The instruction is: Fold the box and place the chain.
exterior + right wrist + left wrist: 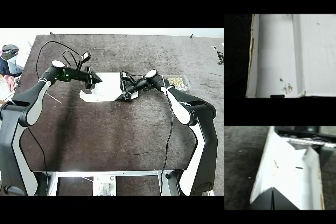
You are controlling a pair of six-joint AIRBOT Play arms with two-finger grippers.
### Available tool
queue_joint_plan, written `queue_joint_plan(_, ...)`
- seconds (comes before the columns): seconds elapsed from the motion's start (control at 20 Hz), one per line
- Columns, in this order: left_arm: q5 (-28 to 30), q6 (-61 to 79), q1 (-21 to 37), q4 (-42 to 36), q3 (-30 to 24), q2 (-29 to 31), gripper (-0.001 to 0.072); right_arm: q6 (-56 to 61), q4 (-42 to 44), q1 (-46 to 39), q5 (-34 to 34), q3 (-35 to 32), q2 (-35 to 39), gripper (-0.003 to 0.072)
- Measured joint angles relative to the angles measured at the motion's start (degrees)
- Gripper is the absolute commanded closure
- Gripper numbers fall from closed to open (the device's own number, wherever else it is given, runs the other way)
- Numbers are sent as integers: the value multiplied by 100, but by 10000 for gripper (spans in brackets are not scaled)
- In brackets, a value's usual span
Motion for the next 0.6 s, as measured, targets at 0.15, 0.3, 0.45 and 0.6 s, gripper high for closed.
queue_joint_plan(0.15, 144, -4, -2, -4, -20, -66, 697, 0, 0, 0, 0, 0, 0, 210)
queue_joint_plan(0.3, 225, -4, 0, -4, -55, -184, 697, 0, 2, 0, 0, 0, 0, 210)
queue_joint_plan(0.45, 234, -4, 0, -2, -66, -245, 698, 7, 4, 0, 0, 0, 0, 210)
queue_joint_plan(0.6, 240, -4, 0, 20, -68, -271, 699, 4, 4, 0, 0, 0, 0, 210)
